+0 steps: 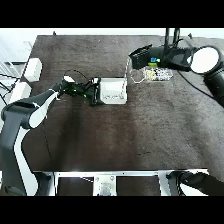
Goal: Fold the box and place the chain.
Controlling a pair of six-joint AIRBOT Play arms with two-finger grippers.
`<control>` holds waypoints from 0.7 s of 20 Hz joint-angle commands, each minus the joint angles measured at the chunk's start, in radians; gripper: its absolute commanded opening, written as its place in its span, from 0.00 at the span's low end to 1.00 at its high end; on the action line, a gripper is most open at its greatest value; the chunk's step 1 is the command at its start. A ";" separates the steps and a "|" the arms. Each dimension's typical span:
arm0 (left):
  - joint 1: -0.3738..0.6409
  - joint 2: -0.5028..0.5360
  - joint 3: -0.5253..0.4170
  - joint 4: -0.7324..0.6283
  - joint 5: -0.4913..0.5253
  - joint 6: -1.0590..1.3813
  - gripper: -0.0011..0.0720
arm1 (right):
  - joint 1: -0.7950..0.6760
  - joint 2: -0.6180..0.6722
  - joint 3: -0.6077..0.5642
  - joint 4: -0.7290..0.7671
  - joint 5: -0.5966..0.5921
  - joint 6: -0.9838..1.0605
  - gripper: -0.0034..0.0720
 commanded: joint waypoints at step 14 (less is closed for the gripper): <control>-0.001 0.000 0.000 0.000 0.000 0.000 0.59 | 0.137 -0.237 -0.117 0.010 -0.143 0.112 0.07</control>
